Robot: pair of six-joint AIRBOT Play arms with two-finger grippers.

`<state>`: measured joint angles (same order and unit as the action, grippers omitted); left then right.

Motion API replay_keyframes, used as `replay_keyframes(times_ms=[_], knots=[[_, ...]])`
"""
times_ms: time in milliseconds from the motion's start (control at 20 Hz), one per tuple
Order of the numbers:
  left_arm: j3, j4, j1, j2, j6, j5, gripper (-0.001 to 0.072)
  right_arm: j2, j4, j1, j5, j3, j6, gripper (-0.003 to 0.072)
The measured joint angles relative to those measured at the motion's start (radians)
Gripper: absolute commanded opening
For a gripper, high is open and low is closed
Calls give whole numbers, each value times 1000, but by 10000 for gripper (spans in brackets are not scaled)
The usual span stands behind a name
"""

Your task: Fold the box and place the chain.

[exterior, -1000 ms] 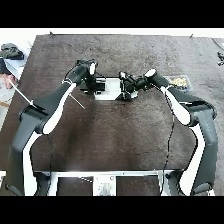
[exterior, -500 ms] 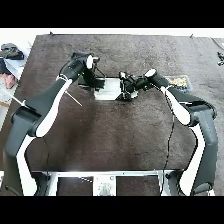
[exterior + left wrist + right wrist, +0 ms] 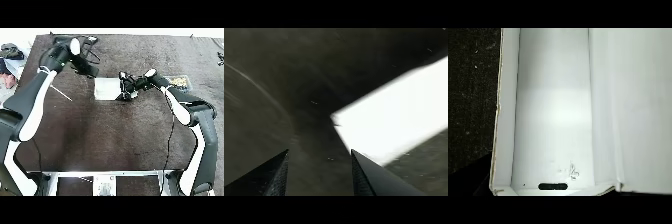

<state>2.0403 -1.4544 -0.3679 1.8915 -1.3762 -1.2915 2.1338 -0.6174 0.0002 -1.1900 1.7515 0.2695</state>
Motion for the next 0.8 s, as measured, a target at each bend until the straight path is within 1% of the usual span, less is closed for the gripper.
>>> replay_keyframes(times_ms=[100,250,350,500,600,700,800], knots=[[-8,92,66,-4,134,21,433,0,0,0,0,0,0,375],[-37,307,176,-6,380,39,434,0,0,0,0,0,0,375],[-49,420,231,-6,484,50,434,0,0,0,0,0,0,375],[-59,531,277,-5,575,81,435,0,0,0,0,0,0,374],[-77,598,290,5,678,100,435,0,0,0,0,0,0,375],[-97,685,306,30,814,85,433,0,0,0,0,0,0,375],[-110,787,327,76,961,33,434,0,0,0,0,0,0,375]])
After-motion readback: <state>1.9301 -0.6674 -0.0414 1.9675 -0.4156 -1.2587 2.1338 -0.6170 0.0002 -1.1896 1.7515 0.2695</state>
